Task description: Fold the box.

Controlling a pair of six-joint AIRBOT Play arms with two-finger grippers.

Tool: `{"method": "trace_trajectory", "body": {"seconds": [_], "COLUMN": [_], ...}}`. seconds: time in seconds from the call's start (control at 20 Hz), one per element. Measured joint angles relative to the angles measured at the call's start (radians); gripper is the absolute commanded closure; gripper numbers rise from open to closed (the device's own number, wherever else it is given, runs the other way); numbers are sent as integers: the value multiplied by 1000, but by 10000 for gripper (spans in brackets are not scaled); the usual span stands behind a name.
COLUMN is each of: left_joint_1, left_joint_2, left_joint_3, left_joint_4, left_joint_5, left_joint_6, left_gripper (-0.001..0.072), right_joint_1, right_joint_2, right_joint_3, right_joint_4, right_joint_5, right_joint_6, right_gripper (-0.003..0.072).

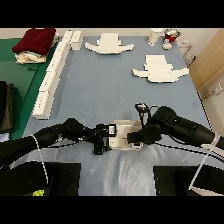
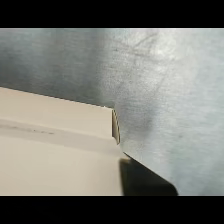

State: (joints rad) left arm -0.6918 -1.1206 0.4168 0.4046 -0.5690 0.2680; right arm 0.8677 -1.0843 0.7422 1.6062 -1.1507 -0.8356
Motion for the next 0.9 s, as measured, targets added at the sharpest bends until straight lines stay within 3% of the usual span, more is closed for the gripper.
{"method": "trace_trajectory", "body": {"seconds": [0.3,0.35,0.4,0.45,0.9], "left_joint_1": [0,0,0,0,0], "left_joint_2": [0,0,0,0,0], "left_joint_3": [0,0,0,0,0], "left_joint_4": [0,0,0,0,0], "left_joint_5": [0,0,0,0,0], "left_joint_6": [0,0,0,0,-1], "left_gripper": [244,244,244,244,244], "right_joint_1": [60,61,64,66,69], "right_joint_2": [-98,-104,-108,-111,-119], "right_joint_3": [47,48,50,51,53], "right_joint_4": [-90,-96,-102,-108,-108], "right_joint_5": [-45,-47,-49,-55,-58], "right_joint_6": [130,140,150,159,180], "right_gripper": [357,434,605,681,665]}}
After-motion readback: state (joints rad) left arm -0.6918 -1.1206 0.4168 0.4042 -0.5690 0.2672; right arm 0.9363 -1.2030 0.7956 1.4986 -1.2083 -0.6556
